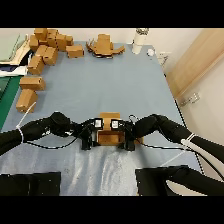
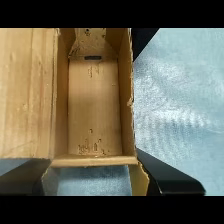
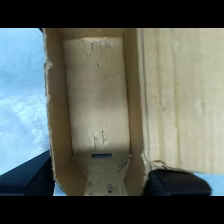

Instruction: Fold the box.

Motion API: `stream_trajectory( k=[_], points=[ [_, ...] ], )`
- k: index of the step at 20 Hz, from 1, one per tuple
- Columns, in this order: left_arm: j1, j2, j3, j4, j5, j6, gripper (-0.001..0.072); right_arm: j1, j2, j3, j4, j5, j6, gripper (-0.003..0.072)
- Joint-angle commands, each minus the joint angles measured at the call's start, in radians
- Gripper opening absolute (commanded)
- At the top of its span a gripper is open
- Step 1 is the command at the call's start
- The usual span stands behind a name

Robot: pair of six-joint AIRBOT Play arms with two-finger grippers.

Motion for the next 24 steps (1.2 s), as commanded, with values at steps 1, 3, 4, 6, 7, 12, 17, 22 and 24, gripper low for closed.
stream_trajectory(
  k=[1,3,4,6,7,12,17,22,24],
  points=[
    [0.0,0.0,0.001,-0.001,0.005,0.0,0.0457,0.0,0.02,0.0,-0.026,-0.021,0.011,0.0719],
    [0.0,0.0,0.001,-0.001,0.005,0.0,0.0457,0.0,0.036,0.0,-0.056,-0.021,0.053,0.0719],
    [0.0,0.0,0.001,-0.001,0.005,0.0,0.0457,0.0,0.047,0.0,-0.077,-0.021,0.076,0.0718],
    [0.0,0.0,0.001,-0.001,0.005,0.0,0.0457,-0.001,0.074,0.0,-0.113,-0.02,0.092,0.0719],
    [0.0,0.0,0.001,-0.001,0.005,0.0,0.0457,-0.001,0.089,0.0,-0.126,-0.019,0.092,0.0719],
    [0.0,0.0,0.001,-0.001,0.005,0.0,0.0457,-0.001,0.171,0.0,-0.179,-0.029,0.168,0.0718],
    [0.0,0.0,0.001,-0.001,0.005,0.0,0.0457,-0.001,0.315,0.0,-0.192,-0.149,0.332,0.0713],
    [0.0,0.0,0.001,-0.001,0.005,0.0,0.0457,-0.001,0.42,0.0,-0.028,-0.283,0.668,0.0711],
    [0.0,0.0,0.001,-0.001,0.005,0.0,0.0457,0.0,0.434,0.0,0.037,-0.309,0.743,0.0711]
  ],
)
